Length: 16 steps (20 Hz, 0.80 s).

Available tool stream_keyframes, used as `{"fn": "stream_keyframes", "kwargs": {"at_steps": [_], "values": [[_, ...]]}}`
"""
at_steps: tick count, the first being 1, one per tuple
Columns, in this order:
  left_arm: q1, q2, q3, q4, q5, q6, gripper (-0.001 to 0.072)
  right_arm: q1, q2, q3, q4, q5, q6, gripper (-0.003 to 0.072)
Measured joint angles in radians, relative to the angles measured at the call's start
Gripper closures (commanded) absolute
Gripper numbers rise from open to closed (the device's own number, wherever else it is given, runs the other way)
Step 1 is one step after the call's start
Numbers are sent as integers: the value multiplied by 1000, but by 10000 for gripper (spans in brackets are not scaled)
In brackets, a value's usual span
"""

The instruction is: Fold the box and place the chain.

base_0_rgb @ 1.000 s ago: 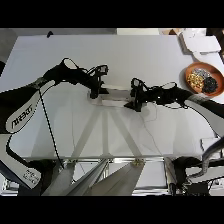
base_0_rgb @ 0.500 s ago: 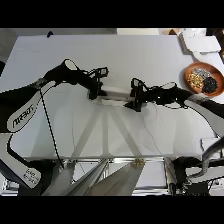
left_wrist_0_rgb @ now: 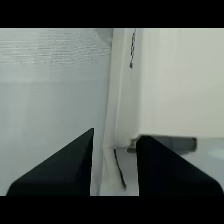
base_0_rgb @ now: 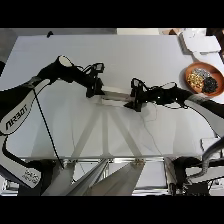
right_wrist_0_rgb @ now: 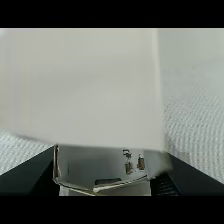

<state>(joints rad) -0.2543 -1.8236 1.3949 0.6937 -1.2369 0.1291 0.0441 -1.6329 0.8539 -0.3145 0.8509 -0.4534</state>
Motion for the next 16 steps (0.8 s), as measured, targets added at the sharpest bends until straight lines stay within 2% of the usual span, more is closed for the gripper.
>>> {"fn": "stream_keyframes", "kwargs": {"at_steps": [2,4,5,6,9,12,14,16], "values": [[35,29,0,14,-43,0,417,0,0,0,0,0,0,244],[69,59,0,40,-86,-5,459,0,0,0,0,0,0,244],[84,74,0,57,-107,-22,532,0,0,0,0,1,0,244],[94,87,0,78,-127,-45,709,0,0,0,0,1,0,244],[101,118,0,108,-220,-146,705,0,0,0,1,1,0,244],[66,129,0,89,-277,-241,705,0,0,0,0,2,0,244],[33,126,0,42,-280,-273,705,0,0,0,0,2,0,244],[6,114,0,-27,-233,-292,705,0,0,0,0,2,0,244]]}}
